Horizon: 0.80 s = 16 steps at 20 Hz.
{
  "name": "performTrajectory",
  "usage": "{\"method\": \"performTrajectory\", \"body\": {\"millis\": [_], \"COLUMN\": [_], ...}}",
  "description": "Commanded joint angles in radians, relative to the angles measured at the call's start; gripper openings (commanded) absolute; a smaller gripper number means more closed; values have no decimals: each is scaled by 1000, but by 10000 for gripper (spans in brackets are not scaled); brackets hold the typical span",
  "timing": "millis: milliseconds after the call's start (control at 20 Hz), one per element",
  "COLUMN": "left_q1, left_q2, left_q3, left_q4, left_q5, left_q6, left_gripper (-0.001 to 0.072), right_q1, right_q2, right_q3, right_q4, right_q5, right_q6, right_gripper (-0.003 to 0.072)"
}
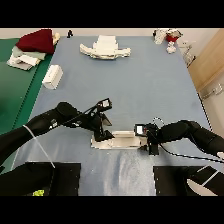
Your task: Fold the box.
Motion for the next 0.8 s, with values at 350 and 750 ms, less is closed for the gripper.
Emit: {"method": "performTrajectory", "body": {"millis": [350, 750], "left_q1": [-116, -81], "left_q2": [98, -30], "left_q3": [-9, 117], "left_q4": [-45, -77], "left_q5": [-218, 73], "left_q6": [-676, -811], "left_gripper": [14, 14], "right_q1": [0, 0], "right_q2": [1, 0], "right_q3": [1, 1], "right_q4": [1, 1], "right_q5": [0, 0], "right_q6": [0, 0], "right_gripper": [531, 531]}}
